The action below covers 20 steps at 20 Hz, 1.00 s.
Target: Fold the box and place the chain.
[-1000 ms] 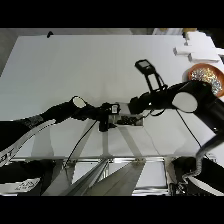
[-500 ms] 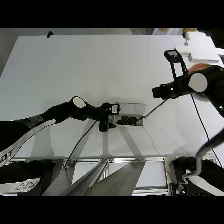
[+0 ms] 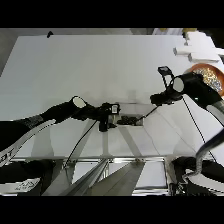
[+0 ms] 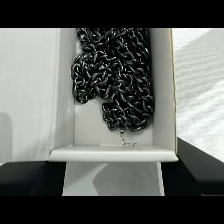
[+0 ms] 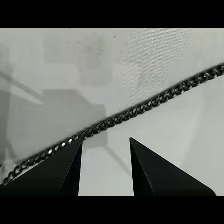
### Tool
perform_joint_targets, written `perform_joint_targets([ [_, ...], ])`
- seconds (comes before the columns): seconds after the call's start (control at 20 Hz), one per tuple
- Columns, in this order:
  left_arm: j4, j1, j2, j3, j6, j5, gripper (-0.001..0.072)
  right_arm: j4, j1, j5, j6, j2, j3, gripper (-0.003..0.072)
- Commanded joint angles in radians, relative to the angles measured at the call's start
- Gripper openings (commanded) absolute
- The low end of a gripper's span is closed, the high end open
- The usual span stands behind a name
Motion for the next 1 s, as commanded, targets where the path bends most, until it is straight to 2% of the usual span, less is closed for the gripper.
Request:
perform_joint_targets([
  [0.0,0.0,0.001,0.001,0.001,0.0,0.0,0.0273,-0.001,-0.002,-0.029,0.022,-0.076,-0.003,0.0331],
  [0.15,0.0,0.001,0.001,0.001,0.0,0.0,0.0273,-0.001,-0.002,-0.038,0.045,-0.097,-0.003,0.0327],
  [0.4,0.0,0.001,0.001,0.001,0.0,0.0,0.0273,0.0,-0.002,-0.026,0.049,-0.122,-0.004,0.0275],
  [0.5,0.0,0.001,0.001,0.001,0.0,0.0,0.0273,0.006,0.0,-0.003,0.047,-0.124,-0.005,0.0163],
  [0.55,0.0,0.001,0.001,0.001,0.0,0.0,0.0273,0.006,0.0,0.012,0.043,-0.122,-0.005,0.0058],
  [0.6,0.0,0.001,0.001,0.001,0.0,0.0,0.0273,0.005,0.0,0.026,0.035,-0.117,-0.005,0.0016],
  [0.75,0.0,0.001,0.001,0.001,0.0,0.0,0.0273,-0.002,0.0,0.039,0.031,-0.051,-0.005,0.0015],
  [0.95,0.0,0.001,0.001,0.001,0.0,0.0,0.0273,-0.001,0.012,0.091,0.006,0.117,-0.005,0.0015],
])
